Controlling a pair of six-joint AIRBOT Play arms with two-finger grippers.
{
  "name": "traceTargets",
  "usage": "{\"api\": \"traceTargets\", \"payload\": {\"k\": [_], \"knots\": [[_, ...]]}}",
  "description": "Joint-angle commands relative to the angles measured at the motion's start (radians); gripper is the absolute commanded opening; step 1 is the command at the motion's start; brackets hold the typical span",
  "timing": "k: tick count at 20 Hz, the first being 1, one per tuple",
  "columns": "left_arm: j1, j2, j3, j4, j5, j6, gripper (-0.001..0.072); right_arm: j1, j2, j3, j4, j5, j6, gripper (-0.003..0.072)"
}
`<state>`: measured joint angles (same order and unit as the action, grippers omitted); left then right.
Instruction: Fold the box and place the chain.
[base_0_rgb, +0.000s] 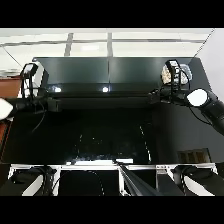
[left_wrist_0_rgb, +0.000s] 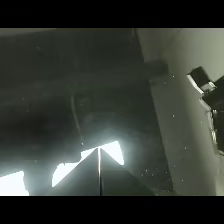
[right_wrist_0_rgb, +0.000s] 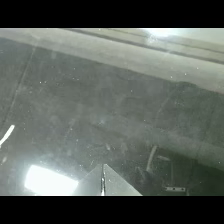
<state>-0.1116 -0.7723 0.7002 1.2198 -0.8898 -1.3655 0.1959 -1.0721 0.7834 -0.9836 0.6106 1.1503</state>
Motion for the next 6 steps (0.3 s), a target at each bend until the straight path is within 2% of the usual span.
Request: {"api": "traceTargets", "payload": {"k": [1,6], "knots": [[-0.011,0.1,-0.093,-0.002,0.041,0.0,0.0026,0.002,-0.003,0.0,-0.004,-0.006,0.001,0.0012],[-0.011,0.089,-0.093,-0.002,0.049,0.0,0.0026,0.002,-0.003,0.0,-0.004,-0.006,0.001,0.0011]]}}
